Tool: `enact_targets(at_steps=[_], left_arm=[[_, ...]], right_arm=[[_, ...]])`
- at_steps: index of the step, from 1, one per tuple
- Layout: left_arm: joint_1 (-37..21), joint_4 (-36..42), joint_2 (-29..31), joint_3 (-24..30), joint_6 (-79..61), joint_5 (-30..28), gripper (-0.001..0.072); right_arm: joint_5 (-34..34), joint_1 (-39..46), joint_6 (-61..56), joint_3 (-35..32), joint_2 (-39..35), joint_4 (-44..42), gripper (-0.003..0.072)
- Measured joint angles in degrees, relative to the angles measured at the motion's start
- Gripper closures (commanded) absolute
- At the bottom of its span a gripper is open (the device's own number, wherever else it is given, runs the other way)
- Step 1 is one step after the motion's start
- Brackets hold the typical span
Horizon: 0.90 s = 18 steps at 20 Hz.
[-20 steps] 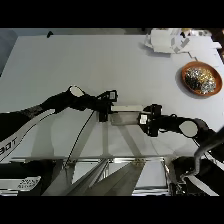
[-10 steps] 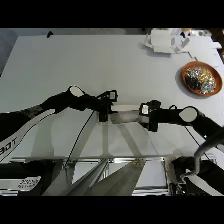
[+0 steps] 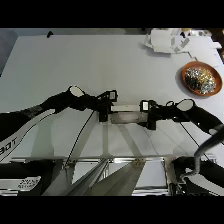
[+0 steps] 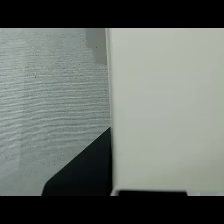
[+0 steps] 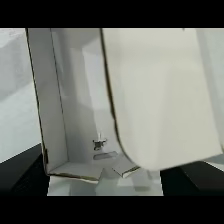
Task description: Fold the box and place the chain.
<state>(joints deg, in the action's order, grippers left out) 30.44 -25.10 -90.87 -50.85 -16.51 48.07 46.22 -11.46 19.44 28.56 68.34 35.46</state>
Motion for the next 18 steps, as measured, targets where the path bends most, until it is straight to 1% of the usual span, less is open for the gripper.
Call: enact_targets(at_steps=[3, 5, 7, 8, 10, 12, 15, 18], left_arm=[[0.0, 0.0, 0.0, 0.0, 0.0, 0.0, 0.0699], [0.0, 0.0, 0.0, 0.0, 0.0, 0.0, 0.0699], [0.0, 0.0, 0.0, 0.0, 0.0, 0.0, 0.0699], [0.0, 0.0, 0.0, 0.0, 0.0, 0.0, 0.0699], [0.0, 0.0, 0.0, 0.0, -0.1, 0.2, 0.0700], [0.0, 0.0, 0.0, 0.0, -0.1, 0.2, 0.0699], [0.0, 0.0, 0.0, 0.0, 0.0, 0.1, 0.0699], [0.0, 0.0, 0.0, 0.0, 0.0, 0.0, 0.0699]], right_arm=[[1.3, 0.2, 1.8, 0.6, 2.8, -0.8, 0.0018], [1.6, 0.2, 2.8, 0.7, 4.2, -1.0, 0.0053], [1.8, 0.3, 3.7, 0.9, 5.0, -1.2, 0.0058], [1.9, 0.3, 4.1, 0.9, 5.4, -1.2, 0.0129], [1.9, 0.3, 4.5, 0.9, 6.1, -1.4, 0.0309], [1.9, 0.3, 4.8, 1.0, 6.8, -1.4, 0.0396], [1.5, 0.3, 5.0, 1.0, 7.3, -1.5, 0.0411], [1.2, 0.3, 5.1, 1.0, 7.5, -1.4, 0.0409]])
